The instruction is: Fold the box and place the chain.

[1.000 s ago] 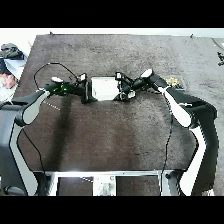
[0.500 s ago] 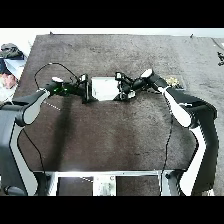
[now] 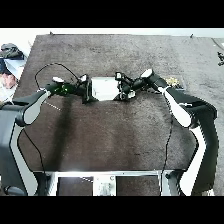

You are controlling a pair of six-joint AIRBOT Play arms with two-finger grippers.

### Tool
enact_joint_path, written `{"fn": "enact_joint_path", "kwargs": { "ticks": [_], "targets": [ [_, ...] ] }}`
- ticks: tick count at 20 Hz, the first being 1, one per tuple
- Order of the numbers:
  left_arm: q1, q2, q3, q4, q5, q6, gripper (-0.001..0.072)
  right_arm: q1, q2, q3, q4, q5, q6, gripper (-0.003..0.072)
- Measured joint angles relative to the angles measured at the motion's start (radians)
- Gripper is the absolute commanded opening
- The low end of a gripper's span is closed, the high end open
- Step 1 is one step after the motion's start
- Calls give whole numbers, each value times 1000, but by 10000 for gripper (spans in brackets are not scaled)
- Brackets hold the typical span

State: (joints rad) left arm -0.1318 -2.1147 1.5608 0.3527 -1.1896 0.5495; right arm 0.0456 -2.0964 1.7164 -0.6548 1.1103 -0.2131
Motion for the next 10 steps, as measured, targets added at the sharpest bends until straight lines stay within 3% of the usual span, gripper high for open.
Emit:
{"fn": "enact_joint_path", "kwargs": {
  "ticks": [10],
  "targets": [
    [0,0,0,6,3,1,276,0,0,0,0,0,0,398]
  ]
}}
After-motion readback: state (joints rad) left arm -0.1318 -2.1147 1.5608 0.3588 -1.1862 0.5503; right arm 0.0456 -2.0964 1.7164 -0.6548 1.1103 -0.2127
